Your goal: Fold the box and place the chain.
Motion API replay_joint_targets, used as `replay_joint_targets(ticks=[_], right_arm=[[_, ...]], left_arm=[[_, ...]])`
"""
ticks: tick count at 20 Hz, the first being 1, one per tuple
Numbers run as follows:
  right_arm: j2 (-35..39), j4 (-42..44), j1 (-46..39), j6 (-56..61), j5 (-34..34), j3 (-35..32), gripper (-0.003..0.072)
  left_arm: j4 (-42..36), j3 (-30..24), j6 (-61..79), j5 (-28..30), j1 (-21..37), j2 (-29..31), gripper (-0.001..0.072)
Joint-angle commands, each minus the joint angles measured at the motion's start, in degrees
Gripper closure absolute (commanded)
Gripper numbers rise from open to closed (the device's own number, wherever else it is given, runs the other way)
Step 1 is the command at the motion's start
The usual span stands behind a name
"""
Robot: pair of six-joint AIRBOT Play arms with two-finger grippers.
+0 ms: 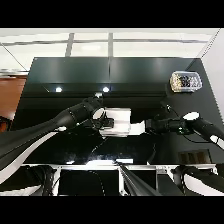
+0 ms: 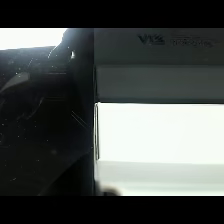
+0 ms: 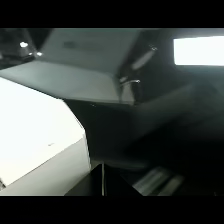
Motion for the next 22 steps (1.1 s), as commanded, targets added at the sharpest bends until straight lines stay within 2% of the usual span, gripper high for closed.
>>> replay_joint_targets(ticks=[1, 2, 3, 4, 5, 6, 9, 12, 13, 17, 22], right_arm=[[-0.7, 2.1, 0.7, -1.8, 3.5, 2.9, 0.0676], [-0.7, 2.4, 0.9, -1.8, 5.5, 3.6, 0.0675], [-0.7, 2.5, 1.2, -1.8, 7.3, 4.0, 0.0636], [-0.7, 2.7, 1.6, -1.8, 9.0, 4.3, 0.0359], [-0.7, 2.7, 2.0, -1.8, 10.0, 4.5, 0.0160], [-0.7, 2.7, 2.6, -1.8, 10.3, 4.5, 0.0098], [-0.7, 2.7, 5.3, -1.7, 8.1, 4.6, 0.0100], [-0.7, 1.2, 9.9, 1.1, 3.5, 6.1, 0.0102], [-0.7, 0.1, 11.6, 2.8, 1.4, 7.0, 0.0123], [-0.7, -10.6, 17.6, 15.2, -5.1, 12.2, 0.0124], [-0.7, -21.6, 24.6, 27.8, -7.9, 16.8, 0.0131]], left_arm=[[0.0, 0.0, 0.0, 0.0, 0.0, 0.0, 0.0683], [0.0, 0.0, 0.0, 0.0, 0.0, 0.0, 0.0683], [0.0, 0.0, 0.0, 0.0, 0.0, 0.0, 0.0683], [0.0, 0.0, 0.0, 0.0, 0.0, 0.0, 0.0683], [0.0, 0.0, 0.0, 0.0, 0.0, 0.0, 0.0683], [0.0, 0.0, 0.0, 0.0, 0.0, 0.0, 0.0683], [0.0, 0.0, 0.0, 0.0, 0.0, 0.0, 0.0683], [0.0, 0.0, 0.0, 0.0, 0.0, 0.0, 0.0683], [0.0, 0.0, 0.0, 0.0, 0.0, 0.0, 0.0683], [0.0, 0.0, 0.0, 0.0, 0.0, 0.0, 0.0683], [0.0, 0.0, 0.1, 0.0, 0.0, 0.0, 0.0683]])
